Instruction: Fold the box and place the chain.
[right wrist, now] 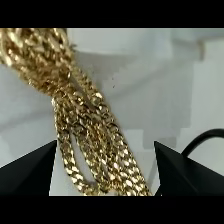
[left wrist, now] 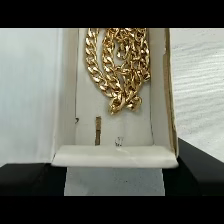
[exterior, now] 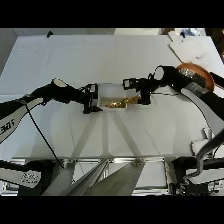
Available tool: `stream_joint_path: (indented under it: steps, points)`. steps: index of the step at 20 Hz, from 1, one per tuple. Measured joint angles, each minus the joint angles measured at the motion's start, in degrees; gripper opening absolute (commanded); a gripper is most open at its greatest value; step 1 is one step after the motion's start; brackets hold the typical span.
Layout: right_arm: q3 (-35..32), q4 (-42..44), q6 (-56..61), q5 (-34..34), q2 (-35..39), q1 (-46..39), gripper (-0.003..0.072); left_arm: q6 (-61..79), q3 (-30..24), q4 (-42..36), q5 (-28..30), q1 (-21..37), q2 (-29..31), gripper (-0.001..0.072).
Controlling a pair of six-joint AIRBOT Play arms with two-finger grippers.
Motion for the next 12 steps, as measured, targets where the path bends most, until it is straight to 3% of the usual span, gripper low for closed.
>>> stream_joint_path:
  steps: [4, 5, 12]
  points:
    - [-2.0, 0.2, -0.2, 0.4, -0.2, 0.8, 0.0130, 0.0, 0.0, 0.0, 0.0, 0.0, 0.0, 0.0214]
    - [-2.2, 0.3, -0.2, 0.4, -0.3, 0.9, 0.0033, 0.0, 0.0, 0.0, 0.0, 0.0, 0.0, 0.0214]
    - [-3.0, -0.5, 5.7, 0.9, 0.6, 1.8, 0.0012, 0.0, 0.0, 0.0, 0.0, 0.0, 0.0, 0.0214]
